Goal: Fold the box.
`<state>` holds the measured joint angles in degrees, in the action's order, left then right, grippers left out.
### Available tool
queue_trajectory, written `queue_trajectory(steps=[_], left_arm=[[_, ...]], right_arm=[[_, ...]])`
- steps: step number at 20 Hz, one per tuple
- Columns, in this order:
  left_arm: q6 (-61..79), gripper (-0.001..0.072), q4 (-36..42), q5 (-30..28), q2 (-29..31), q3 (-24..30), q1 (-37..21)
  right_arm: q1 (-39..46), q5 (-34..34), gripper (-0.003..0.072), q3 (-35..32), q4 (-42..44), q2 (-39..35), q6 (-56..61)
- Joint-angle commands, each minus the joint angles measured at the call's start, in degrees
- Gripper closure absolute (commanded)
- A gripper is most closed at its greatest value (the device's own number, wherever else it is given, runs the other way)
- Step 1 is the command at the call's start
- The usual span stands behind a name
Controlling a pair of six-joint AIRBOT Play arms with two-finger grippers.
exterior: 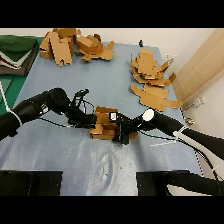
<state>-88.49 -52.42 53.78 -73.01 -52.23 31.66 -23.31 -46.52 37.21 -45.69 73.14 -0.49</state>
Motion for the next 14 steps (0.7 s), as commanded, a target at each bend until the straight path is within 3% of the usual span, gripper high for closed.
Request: queue_trajectory(steps=[1, 9, 14], left_arm=[[-7.9, 0.0399, -6.0, -2.0, -0.5, -1.2, 3.5], [-24.1, 0.04, -23.6, 0.4, -5.5, -8.8, 13.7], [-31.8, 0.04, -35.1, 8.8, -9.6, -14.1, 18.5]], right_arm=[[0.0, 0.0, 0.017, 0.0, 0.0, 0.0, 0.0], [0.0, 0.0, 0.017, 0.0, 0.0, 0.0, 0.0], [0.0, 0.0, 0.017, 0.0, 0.0, 0.0, 0.0]])
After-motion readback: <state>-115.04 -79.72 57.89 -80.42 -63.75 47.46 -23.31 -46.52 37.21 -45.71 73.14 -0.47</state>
